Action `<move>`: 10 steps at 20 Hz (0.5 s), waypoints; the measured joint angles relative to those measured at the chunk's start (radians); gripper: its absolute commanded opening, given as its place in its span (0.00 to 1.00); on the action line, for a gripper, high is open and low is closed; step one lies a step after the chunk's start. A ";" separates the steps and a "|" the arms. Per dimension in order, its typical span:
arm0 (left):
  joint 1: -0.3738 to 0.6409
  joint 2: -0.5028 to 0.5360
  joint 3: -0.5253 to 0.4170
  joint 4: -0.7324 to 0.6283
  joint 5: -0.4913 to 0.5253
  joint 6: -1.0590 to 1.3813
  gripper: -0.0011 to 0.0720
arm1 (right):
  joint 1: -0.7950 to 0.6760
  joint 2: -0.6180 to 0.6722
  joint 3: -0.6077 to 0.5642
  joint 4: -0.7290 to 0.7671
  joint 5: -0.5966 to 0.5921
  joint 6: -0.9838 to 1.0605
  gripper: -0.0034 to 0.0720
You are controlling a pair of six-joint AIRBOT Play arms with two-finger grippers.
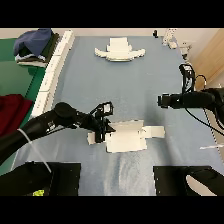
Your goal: Fold the box.
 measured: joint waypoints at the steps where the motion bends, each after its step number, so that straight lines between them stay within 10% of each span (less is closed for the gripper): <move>1: 0.010 -0.035 0.027 0.013 -0.037 -0.006 0.03 | 0.000 0.000 0.000 0.003 0.002 0.000 0.47; 10: 0.077 -0.196 0.195 0.109 -0.195 -0.098 0.03 | 0.000 0.000 0.000 0.020 0.006 0.000 0.47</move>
